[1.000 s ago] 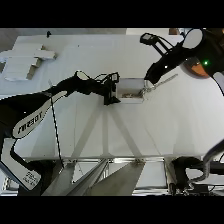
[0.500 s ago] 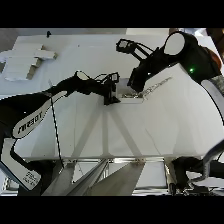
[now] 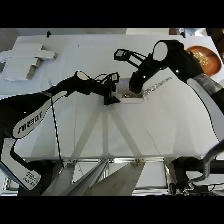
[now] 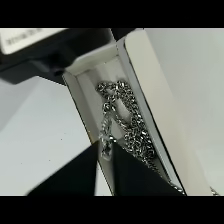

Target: Fold the box and place the chain.

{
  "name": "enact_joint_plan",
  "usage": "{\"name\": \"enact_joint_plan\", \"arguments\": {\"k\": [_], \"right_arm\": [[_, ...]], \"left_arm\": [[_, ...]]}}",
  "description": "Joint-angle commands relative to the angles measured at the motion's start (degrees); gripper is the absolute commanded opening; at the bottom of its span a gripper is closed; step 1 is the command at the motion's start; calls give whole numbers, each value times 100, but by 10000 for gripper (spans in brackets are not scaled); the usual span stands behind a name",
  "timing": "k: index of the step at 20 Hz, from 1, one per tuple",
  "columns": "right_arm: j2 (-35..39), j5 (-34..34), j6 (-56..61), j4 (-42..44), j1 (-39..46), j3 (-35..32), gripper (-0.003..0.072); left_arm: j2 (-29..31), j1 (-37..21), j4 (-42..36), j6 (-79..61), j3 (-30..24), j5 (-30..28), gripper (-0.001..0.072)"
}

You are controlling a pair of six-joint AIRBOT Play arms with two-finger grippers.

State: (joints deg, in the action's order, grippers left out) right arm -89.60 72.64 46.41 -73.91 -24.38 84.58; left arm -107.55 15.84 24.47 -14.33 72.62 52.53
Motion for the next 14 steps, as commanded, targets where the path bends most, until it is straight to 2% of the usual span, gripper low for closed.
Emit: {"name": "enact_joint_plan", "arguments": {"k": [1, 6, 10, 11, 12, 14], "right_arm": [[-181, -153, 343, -87, 0, 4, 316], [140, -92, 476, -133, 44, 4, 313], [667, 92, 306, -129, 802, 4, 320], [697, 153, 234, -129, 1137, 4, 380], [680, 136, 236, -131, 1451, 4, 473], [527, -28, 264, -136, 1961, 4, 553]], "left_arm": [[0, -2, -2, -2, 2, -2, 280], [0, -2, 0, -2, 2, -2, 280], [0, -2, 0, -2, 2, -2, 280], [0, -2, 0, -2, 2, -2, 280], [0, -2, 0, -2, 2, -2, 280], [0, -2, 0, -2, 2, -2, 280]]}}
